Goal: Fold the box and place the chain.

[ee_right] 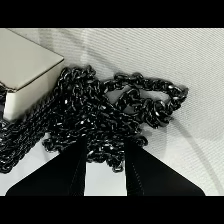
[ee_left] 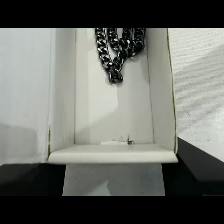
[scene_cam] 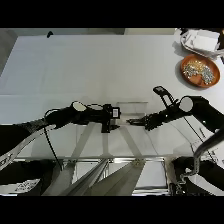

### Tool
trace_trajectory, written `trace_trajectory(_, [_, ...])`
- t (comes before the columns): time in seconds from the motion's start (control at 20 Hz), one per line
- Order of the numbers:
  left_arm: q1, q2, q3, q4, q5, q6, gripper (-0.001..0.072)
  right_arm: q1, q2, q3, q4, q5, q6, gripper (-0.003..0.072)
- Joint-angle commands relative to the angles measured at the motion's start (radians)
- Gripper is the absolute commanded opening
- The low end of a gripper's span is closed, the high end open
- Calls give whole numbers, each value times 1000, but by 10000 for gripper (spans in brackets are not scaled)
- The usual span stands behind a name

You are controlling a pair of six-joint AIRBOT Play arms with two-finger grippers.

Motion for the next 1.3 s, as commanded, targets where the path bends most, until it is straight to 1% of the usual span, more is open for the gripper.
trace_trajectory(0.0, [0, 1, 0, 0, 0, 0, 88, 1, 0, -4, 17, -22, 3, 218])
trace_trajectory(0.35, [0, 1, 0, 0, 0, 0, 88, 1, -35, -5, 24, -23, 3, 214])
trace_trajectory(0.4, [0, 1, 0, 0, 0, 0, 88, 1, -35, -5, 23, -19, 3, 179])
trace_trajectory(0.45, [0, 1, 0, 0, 0, 0, 88, 1, -35, -5, 23, -17, 2, 112])
trace_trajectory(0.55, [0, 1, 0, 0, 0, 0, 88, 1, -35, -5, 23, -13, 2, 16])
trace_trajectory(0.8, [0, 1, 0, 0, 0, 0, 88, 0, -34, -4, 20, 12, 2, 11])
trace_trajectory(0.9, [0, 1, 0, 0, 0, 0, 88, 1, -8, -3, 19, 20, 2, 11])
trace_trajectory(1.25, [0, 1, 0, 0, 0, 0, 88, 0, 226, 34, 12, 35, 2, 12])
